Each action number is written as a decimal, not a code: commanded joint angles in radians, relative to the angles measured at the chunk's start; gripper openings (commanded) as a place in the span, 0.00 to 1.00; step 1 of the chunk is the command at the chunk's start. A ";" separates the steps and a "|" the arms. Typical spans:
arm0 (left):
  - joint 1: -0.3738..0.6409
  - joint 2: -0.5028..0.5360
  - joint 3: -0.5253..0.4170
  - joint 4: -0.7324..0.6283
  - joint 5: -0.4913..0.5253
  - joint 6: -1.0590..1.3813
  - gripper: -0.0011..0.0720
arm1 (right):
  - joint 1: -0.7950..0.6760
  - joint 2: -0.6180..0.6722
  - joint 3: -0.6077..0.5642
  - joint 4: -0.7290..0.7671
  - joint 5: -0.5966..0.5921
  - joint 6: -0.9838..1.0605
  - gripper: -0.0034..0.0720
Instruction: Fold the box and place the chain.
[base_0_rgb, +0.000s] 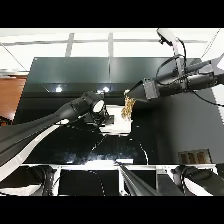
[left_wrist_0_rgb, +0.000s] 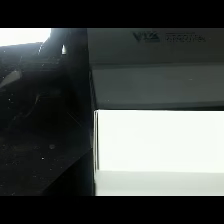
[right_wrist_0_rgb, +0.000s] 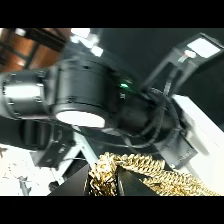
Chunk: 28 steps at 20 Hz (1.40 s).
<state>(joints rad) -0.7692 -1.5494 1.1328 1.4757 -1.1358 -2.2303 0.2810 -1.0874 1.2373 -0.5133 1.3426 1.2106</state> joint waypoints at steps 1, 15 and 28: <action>0.001 -0.001 0.000 0.000 0.000 0.000 0.05 | 0.000 -0.001 0.004 0.056 0.010 0.000 0.06; 0.001 -0.001 0.000 0.000 -0.001 0.000 0.05 | 0.094 -0.011 -0.292 -0.263 -0.223 0.106 0.06; 0.001 -0.001 0.000 0.000 0.001 0.000 0.05 | 0.138 -0.075 -0.309 -0.222 -0.274 0.135 0.47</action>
<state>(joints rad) -0.7692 -1.5494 1.1332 1.4757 -1.1366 -2.2303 0.4194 -1.1595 0.9291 -0.7376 1.0527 1.3434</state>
